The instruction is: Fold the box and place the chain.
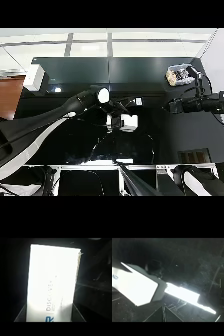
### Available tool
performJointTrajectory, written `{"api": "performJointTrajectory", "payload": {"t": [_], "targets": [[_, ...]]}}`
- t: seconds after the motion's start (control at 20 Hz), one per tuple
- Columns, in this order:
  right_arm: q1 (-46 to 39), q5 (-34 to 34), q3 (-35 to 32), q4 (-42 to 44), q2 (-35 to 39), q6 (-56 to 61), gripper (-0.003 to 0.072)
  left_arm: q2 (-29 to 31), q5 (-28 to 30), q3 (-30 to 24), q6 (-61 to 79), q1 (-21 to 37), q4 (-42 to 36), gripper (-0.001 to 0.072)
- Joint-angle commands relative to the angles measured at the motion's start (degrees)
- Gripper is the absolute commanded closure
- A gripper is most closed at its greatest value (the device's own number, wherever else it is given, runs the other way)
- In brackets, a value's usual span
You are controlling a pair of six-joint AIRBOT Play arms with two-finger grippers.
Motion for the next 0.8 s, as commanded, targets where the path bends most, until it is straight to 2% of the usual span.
{"api": "performJointTrajectory", "payload": {"t": [0.0, 0.15, 0.25, 0.35, 0.45, 0.6, 0.75], "targets": [[0.0, 0.0, 0.0, 0.0, 0.0, 0.0, 0.0669, 0.0, -7.8, 6.9, -12.8, 0.5, 11.8, 0.0423], [0.0, 0.3, 0.0, 0.0, 0.0, 0.0, 0.0669, 2.4, -14.8, 12.9, -26.4, 6.2, 20.5, 0.0423], [0.0, 0.7, 0.0, 0.0, 0.0, 0.0, 0.0669, 5.9, -18.5, 13.0, -35.5, 13.8, 23.3, 0.0423], [0.0, 0.6, 0.0, 0.0, 0.0, 0.0, 0.0669, 9.3, -24.0, 11.7, -42.5, 24.2, 23.3, 0.0423], [0.0, 0.6, 0.0, 0.0, 0.0, 0.0, 0.0668, 13.7, -24.3, 6.9, -45.2, 34.7, 23.3, 0.0423], [0.0, 0.5, 0.0, 0.1, 0.0, 0.0, 0.0669, 20.3, -19.5, -4.5, -46.2, 51.5, 22.5, 0.0423], [0.0, 0.2, 0.0, 0.1, 0.0, 0.1, 0.0669, 20.9, -15.1, -10.8, -44.1, 64.7, 19.8, 0.0423]]}}
